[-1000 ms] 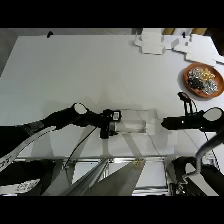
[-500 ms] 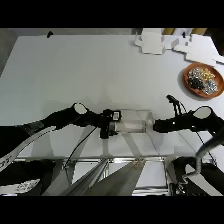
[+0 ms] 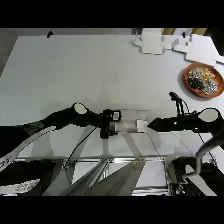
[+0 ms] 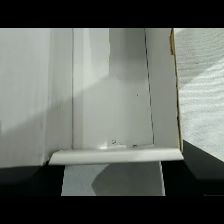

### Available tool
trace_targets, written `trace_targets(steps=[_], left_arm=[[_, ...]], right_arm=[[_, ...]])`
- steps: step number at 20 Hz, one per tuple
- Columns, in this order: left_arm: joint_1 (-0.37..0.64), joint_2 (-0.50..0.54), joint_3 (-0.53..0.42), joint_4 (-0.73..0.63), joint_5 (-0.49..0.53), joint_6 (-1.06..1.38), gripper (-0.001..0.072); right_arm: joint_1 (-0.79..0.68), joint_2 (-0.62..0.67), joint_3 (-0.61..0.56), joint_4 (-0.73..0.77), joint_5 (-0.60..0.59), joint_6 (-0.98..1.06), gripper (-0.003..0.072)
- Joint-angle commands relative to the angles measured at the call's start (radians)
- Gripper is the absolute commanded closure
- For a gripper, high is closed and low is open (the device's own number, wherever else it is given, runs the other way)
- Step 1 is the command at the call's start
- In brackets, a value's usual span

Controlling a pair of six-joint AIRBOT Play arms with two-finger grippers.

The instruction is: Fold the box and place the chain.

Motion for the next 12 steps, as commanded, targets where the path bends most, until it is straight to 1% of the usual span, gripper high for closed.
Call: trace_targets(steps=[1, 2, 3, 4, 5, 9, 10, 12], left_arm=[[0.001, 0.000, 0.000, 0.000, 0.000, 0.000, 0.0436], [0.001, 0.000, 0.000, 0.000, 0.000, 0.000, 0.0436], [0.001, 0.000, 0.000, 0.000, 0.000, 0.000, 0.0436], [0.001, 0.000, 0.000, 0.000, 0.000, 0.000, 0.0436], [0.001, 0.000, 0.000, 0.000, 0.000, 0.000, 0.0436], [0.001, 0.000, 0.000, 0.000, 0.000, 0.000, 0.0436], [0.001, 0.000, 0.000, 0.000, 0.000, 0.000, 0.0436], [0.001, 0.000, 0.000, 0.000, 0.000, 0.000, 0.0436]], right_arm=[[0.072, 0.008, 0.000, 0.007, -0.056, 0.038, 0.0346], [0.101, 0.008, 0.000, 0.006, -0.084, 0.060, 0.0338], [0.125, 0.008, 0.001, 0.002, -0.102, 0.085, 0.0303], [0.148, 0.008, 0.004, -0.014, -0.118, 0.110, 0.0299], [0.172, 0.008, 0.015, -0.053, -0.129, 0.158, 0.0299], [0.313, -0.005, 0.108, -0.290, -0.171, 0.470, 0.0300], [0.349, -0.018, 0.127, -0.332, -0.171, 0.530, 0.0303], [0.400, -0.064, 0.159, -0.364, -0.171, 0.609, 0.0316]])
